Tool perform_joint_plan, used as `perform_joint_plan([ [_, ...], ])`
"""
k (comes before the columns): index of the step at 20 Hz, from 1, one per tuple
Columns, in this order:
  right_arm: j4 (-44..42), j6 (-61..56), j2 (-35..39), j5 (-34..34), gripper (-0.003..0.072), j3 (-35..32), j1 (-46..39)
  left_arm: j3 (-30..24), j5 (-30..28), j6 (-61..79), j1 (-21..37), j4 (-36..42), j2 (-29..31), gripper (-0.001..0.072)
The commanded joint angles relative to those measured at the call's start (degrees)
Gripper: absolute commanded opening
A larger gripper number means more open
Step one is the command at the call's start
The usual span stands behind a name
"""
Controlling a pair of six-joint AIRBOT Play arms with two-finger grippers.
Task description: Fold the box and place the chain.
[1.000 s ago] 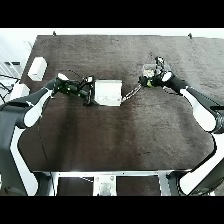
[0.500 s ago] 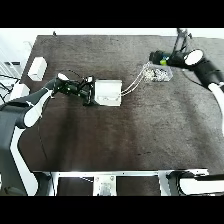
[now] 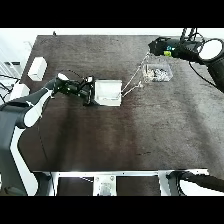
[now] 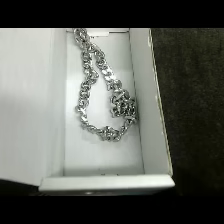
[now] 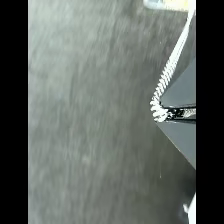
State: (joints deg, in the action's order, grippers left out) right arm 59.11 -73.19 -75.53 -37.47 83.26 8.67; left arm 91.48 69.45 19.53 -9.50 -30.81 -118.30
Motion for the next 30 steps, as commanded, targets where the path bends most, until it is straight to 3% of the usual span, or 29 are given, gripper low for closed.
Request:
perform_joint_plan([
  [1,0.02,0.42,3.39,-2.16,0.0017,0.02,4.0,0.0,0.0,0.0,0.02,0.0,0.02,0.0528],
  [7,0.02,0.44,7.82,-3.1,0.0017,0.02,11.37,0.0,0.0,0.0,0.02,0.0,0.02,0.0528],
  [14,0.02,1.92,8.13,-3.32,0.0017,-0.04,18.88,0.0,0.0,-0.02,0.02,0.0,0.02,0.0528],
  [26,-0.17,3.5,7.41,1.03,0.0017,-0.15,21.44,0.0,0.0,-0.02,0.02,0.0,0.02,0.0528],
  [30,-0.2,3.56,3.76,1.05,0.0017,-3.67,21.51,0.0,0.0,-0.02,0.02,0.0,0.02,0.0528],
])
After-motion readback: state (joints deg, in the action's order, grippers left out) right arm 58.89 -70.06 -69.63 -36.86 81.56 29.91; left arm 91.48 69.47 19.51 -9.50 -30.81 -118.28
